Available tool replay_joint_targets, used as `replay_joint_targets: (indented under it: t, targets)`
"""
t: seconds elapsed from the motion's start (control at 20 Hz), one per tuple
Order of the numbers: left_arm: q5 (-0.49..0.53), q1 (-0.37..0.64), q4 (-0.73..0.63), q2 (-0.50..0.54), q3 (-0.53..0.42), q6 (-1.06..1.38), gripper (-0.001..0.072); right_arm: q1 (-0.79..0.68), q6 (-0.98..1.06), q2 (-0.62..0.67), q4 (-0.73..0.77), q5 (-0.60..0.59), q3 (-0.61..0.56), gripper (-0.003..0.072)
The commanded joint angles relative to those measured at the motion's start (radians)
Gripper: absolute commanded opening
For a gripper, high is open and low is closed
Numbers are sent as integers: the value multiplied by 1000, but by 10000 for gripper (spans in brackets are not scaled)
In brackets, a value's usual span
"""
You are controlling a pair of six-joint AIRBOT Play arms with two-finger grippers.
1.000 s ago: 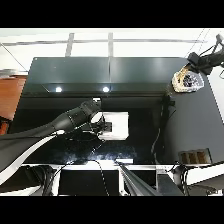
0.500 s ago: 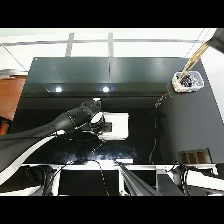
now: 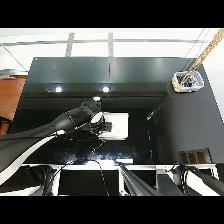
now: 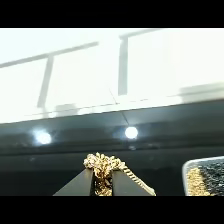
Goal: Fold the box and place the chain.
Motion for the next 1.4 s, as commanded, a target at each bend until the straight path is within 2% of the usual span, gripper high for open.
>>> replay_joint_targets:
  t: [0.0,0.2,0.4,0.6,0.85,1.35]
  targets:
    - [-1,1,-2,-1,0,0,31,65,-33,153,-7,13,-114,19]
    - [1,1,-2,-1,0,-1,31,204,3,288,-89,53,-288,20]
    - [1,0,-2,-1,0,-1,31,303,29,350,-73,100,-386,19]
    - [0,-1,-7,-1,0,-1,31,365,28,357,82,95,-388,20]
    - [2,-1,-10,-1,0,-2,31,423,27,357,244,32,-388,20]
    - [1,-1,-10,-1,0,-2,31,597,35,357,273,-92,-388,19]
